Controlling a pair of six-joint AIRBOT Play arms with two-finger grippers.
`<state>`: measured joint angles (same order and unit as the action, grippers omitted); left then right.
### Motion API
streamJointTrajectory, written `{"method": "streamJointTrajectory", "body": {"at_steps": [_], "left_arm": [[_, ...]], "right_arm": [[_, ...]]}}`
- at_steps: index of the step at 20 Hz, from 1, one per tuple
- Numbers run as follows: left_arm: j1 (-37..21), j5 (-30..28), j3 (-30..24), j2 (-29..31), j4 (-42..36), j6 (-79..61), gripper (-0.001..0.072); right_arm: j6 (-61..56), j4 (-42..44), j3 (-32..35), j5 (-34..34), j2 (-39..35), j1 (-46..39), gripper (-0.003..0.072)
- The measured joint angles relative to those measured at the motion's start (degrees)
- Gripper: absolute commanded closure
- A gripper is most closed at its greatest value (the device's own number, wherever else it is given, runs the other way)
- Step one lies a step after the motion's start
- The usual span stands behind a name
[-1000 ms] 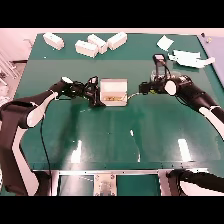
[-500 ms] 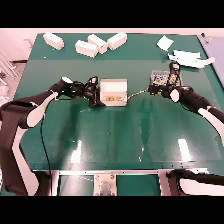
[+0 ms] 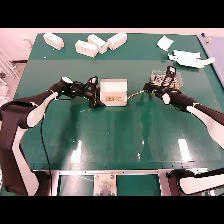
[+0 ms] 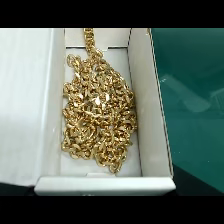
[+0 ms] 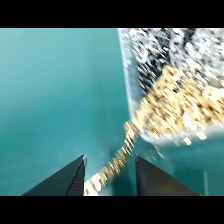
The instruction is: Fold the box and place the chain.
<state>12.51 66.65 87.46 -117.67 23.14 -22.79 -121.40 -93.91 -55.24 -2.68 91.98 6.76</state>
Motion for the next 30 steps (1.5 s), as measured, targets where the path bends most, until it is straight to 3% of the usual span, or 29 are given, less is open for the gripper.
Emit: {"method": "streamJointTrajectory", "body": {"at_steps": [2, 3, 5, 13, 23, 30], "left_arm": [[0.0, 0.0, 0.0, 0.0, 0.0, 0.0, 0.0241], [0.0, 0.0, 0.0, 0.0, 0.0, 0.0, 0.0241], [0.0, 0.0, 0.0, 0.0, 0.0, 0.0, 0.0241], [0.0, 0.3, 0.0, 0.0, 0.0, 0.0, 0.0241], [0.0, 0.4, 0.0, 0.0, 0.0, 0.0, 0.0241], [0.0, 0.4, 0.0, 0.0, 0.0, 0.0, 0.0241]], "right_arm": [[-0.7, 0.6, -1.6, 0.9, 1.6, 0.0, 0.0429], [-0.9, 1.0, -2.4, 1.2, 2.3, 0.0, 0.0484], [-1.2, 1.5, -3.8, 1.6, 3.4, 0.0, 0.0668], [-1.4, 2.3, -5.3, 2.1, 1.1, 0.8, 0.0678], [13.9, 2.2, -10.1, 2.3, -27.2, 11.8, 0.0679], [25.2, 2.1, -16.9, 3.1, -33.7, 23.2, 0.0678]]}}
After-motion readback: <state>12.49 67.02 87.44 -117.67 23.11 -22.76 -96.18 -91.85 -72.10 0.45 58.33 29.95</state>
